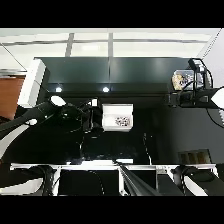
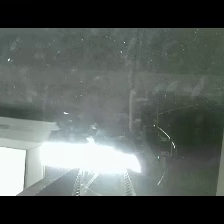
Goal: Fold the box and place the chain.
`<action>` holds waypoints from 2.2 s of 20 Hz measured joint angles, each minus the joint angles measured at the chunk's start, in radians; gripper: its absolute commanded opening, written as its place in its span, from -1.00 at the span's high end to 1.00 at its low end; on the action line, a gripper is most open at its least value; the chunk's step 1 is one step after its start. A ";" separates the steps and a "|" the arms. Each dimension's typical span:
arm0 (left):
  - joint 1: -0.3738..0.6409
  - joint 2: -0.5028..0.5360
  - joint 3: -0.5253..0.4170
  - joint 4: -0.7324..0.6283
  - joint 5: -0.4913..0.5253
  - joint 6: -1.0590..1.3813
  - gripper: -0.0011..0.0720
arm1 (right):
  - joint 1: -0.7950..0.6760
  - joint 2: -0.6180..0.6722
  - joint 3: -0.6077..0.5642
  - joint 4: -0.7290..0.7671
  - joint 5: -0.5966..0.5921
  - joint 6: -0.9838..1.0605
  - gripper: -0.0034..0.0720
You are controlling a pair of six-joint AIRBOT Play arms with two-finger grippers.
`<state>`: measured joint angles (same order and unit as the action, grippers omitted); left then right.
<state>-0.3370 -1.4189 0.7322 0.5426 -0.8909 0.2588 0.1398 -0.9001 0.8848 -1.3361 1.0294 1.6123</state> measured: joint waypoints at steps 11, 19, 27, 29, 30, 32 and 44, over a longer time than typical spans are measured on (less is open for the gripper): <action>-0.035 -0.006 0.003 0.005 0.016 -0.004 -0.97 | 0.000 0.000 0.000 0.001 -0.005 0.000 0.12; -0.060 -0.006 0.005 0.009 0.010 -0.005 -0.97 | 0.000 0.000 0.000 0.001 -0.006 0.000 0.12; -0.089 -0.006 0.005 -0.050 0.067 0.010 0.04 | 0.000 0.000 0.000 0.001 -0.006 0.000 0.12; -0.093 -0.006 0.005 -0.051 0.071 0.038 0.04 | 0.008 -0.004 -0.001 0.004 -0.012 0.000 -0.05; -0.094 -0.006 0.005 -0.052 0.072 0.049 0.04 | 0.016 -0.009 -0.001 0.013 -0.024 0.000 -0.75; -0.096 -0.006 0.005 -0.053 0.074 0.061 0.03 | 0.045 -0.032 -0.002 0.040 -0.076 -0.002 -0.97; -0.097 -0.006 0.005 -0.054 0.077 0.078 0.03 | 0.257 -0.312 0.016 0.346 -0.323 -0.557 -0.96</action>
<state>-0.4335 -1.4250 0.7376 0.4889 -0.8139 0.3367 0.3965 -1.2118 0.9012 -0.9905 0.7059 1.0557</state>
